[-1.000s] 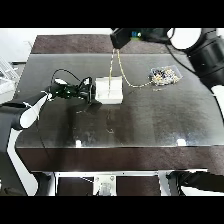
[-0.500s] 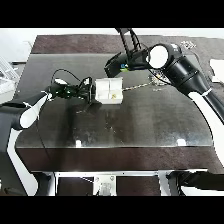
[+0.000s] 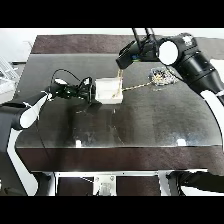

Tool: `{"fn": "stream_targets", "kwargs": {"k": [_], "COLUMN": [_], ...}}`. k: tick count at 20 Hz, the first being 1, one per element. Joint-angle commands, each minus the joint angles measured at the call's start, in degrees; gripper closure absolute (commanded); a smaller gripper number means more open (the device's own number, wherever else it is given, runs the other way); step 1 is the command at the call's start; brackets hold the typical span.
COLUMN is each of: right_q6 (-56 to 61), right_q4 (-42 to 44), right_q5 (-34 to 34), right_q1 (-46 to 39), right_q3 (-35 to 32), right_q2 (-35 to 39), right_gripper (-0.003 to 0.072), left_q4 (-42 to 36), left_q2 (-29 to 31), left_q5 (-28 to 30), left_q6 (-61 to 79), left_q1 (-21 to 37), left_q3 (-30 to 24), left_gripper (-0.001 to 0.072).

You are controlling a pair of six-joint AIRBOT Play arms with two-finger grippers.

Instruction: Fold the box and place the chain.

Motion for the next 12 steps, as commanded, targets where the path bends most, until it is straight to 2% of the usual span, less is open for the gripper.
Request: {"fn": "stream_targets", "kwargs": {"k": [1, 6, 12], "right_q6": [1.57, 1.33, 1.33], "right_q4": [-5.14, -5.11, -5.03], "right_q5": [2.03, 1.97, 1.70], "right_q1": [0.07, 1.46, 4.83], "right_q3": [0.76, 0.76, 0.66], "right_q2": [3.15, 6.99, 6.54], "right_gripper": [0.0678, 0.0678, 0.0679], "left_q4": [0.02, 0.02, 0.02], "left_q2": [0.00, 0.00, 0.00], "left_q5": [0.02, 0.04, 0.02], "left_q6": [0.00, 0.00, 0.00], "left_q1": [0.04, 0.04, 0.04], "left_q3": [0.00, 0.00, 0.00], "left_gripper": [0.0181, 0.0181, 0.0182]}}
